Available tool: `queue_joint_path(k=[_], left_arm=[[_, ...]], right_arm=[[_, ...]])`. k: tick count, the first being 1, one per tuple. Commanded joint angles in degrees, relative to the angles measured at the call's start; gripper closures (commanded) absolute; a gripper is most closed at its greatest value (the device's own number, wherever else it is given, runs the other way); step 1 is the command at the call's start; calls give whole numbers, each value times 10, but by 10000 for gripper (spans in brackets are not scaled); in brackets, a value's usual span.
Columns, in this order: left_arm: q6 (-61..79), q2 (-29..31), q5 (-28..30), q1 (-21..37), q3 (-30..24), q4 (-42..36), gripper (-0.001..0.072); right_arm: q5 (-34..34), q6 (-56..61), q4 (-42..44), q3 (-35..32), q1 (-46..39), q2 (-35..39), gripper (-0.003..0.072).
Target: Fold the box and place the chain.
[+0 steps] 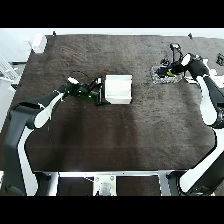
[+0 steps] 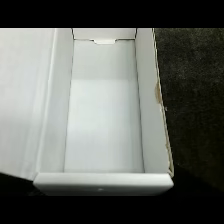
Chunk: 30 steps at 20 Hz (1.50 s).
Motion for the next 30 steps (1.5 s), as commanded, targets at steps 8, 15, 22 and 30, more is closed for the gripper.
queue_joint_path(k=[8, 15, 22, 30], left_arm=[[0, 0, 0, 0, 0, 0, 238], [0, 0, 0, 0, 0, 0, 238], [0, 0, 0, 0, 0, 0, 238], [0, 0, 0, 0, 0, 0, 238]], right_arm=[[33, -20, 23, 2, 4, -21, 377], [57, -2, 23, 35, 4, -15, 672], [70, -2, 21, 40, 7, 47, 674], [141, -3, 10, 40, 36, 229, 674]])
